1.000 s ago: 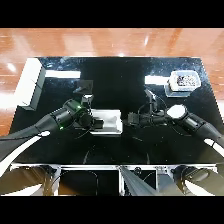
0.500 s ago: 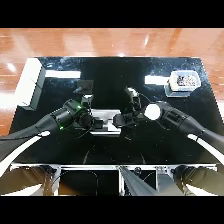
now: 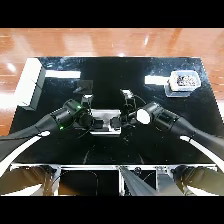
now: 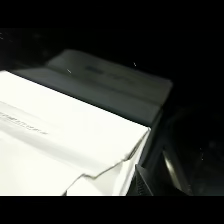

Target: Fold the box and place the chain.

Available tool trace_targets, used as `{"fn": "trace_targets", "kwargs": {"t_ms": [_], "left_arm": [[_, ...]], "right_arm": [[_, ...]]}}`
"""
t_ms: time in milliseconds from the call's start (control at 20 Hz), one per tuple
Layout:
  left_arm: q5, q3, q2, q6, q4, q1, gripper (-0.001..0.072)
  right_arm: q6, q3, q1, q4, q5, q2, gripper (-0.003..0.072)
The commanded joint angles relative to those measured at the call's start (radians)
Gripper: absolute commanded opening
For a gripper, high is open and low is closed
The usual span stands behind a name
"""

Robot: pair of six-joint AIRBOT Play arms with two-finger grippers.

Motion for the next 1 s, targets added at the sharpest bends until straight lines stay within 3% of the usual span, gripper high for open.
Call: {"fn": "trace_targets", "kwargs": {"t_ms": [0,300,450,550,800,850,950], "left_arm": [[-0.003,0.0,0.0,0.0,0.001,-0.001,0.0022],[-0.003,0.0,0.0,0.0,0.001,-0.001,0.0022],[-0.003,0.0,0.0,0.0,0.0,-0.001,0.0022],[-0.001,0.0,0.0,0.0,0.0,-0.001,0.0023],[-0.001,0.0,0.0,0.0,0.0,-0.001,0.0023],[-0.001,0.0,0.0,0.0,0.0,-0.001,0.0023],[-0.002,0.0,0.0,0.0,0.001,-0.001,0.0022]], "right_arm": [[0.108,0.007,0.046,-0.109,0.037,-0.021,0.0495],[0.159,0.015,0.093,-0.176,0.057,-0.051,0.0486],[0.159,0.077,0.093,-0.176,0.092,-0.102,0.0485],[0.159,0.116,0.093,-0.188,0.12,-0.127,0.0431],[0.171,0.119,0.093,-0.198,0.123,-0.13,0.0428],[0.174,0.119,0.093,-0.201,0.121,-0.132,0.0329],[0.181,0.124,0.093,-0.211,0.12,-0.143,0.0307]]}}
